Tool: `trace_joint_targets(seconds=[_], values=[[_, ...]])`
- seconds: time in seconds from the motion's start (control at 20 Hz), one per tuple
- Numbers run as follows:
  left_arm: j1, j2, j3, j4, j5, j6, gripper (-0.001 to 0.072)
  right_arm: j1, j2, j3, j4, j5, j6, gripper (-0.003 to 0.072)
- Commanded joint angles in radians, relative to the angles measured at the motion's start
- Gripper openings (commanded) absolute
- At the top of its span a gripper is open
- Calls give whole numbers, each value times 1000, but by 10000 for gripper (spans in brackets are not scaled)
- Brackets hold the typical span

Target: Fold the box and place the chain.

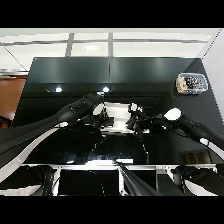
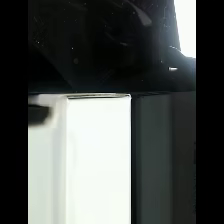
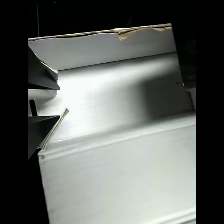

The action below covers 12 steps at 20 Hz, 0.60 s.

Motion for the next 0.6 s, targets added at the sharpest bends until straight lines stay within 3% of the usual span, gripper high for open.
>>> trace_joint_targets(seconds=[0.0,0.1,0.15,0.25,0.3,0.4,0.45,0.5,0.55], values=[[0,0,1,-2,0,0,29,1,-8,0,27,-6,51,195],[0,0,1,-2,0,0,29,1,-8,-2,27,-6,90,234],[0,0,1,-2,0,0,29,1,-8,-2,23,-6,100,395],[0,0,1,-2,0,0,29,1,-8,-3,23,-10,100,428],[0,0,1,-2,0,0,29,1,-8,-3,23,-10,101,365],[0,0,1,-2,0,0,29,1,-9,-4,23,-24,114,341],[0,0,1,-2,0,0,29,1,-9,-4,24,-29,141,191],[0,0,1,-2,0,0,29,1,-8,-3,23,-27,164,147],[0,0,1,-2,0,0,29,0,-5,-1,21,-20,217,20]])
